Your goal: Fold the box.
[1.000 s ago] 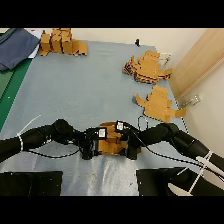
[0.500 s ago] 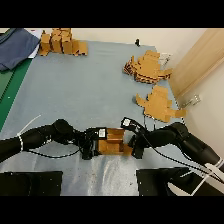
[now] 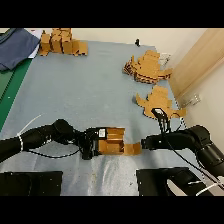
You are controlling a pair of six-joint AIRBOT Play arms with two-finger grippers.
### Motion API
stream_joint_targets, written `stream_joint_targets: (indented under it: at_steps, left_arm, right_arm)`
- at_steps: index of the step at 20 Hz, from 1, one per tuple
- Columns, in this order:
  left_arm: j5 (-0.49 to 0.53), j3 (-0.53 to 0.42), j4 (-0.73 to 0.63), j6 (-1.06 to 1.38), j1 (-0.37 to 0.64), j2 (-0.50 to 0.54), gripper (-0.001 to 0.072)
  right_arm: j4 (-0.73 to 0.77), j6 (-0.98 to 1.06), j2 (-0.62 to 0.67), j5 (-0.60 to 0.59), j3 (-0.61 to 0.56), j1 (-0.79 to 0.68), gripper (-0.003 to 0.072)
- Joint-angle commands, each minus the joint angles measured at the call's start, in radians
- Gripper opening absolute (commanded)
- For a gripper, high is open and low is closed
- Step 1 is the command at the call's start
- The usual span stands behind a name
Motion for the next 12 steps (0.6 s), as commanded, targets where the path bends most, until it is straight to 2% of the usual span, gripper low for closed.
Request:
stream_joint_targets:
  at_steps: [1,5,7,12]
  left_arm:
    - [0.000,0.000,0.000,0.000,0.000,0.000,0.0426]
    - [0.000,0.000,0.000,0.000,0.000,0.000,0.0426]
    - [0.000,0.000,0.000,0.000,0.000,0.000,0.0426]
    - [0.000,0.000,0.000,0.000,0.000,0.000,0.0426]
  right_arm:
    - [0.120,0.112,-0.048,0.029,-0.076,-0.044,0.0006]
    - [0.267,0.008,-0.151,0.125,-0.127,-0.041,0.0005]
    - [0.337,-0.032,-0.156,0.150,-0.127,-0.038,0.0005]
    - [0.346,-0.044,-0.156,0.152,-0.127,-0.025,0.0004]
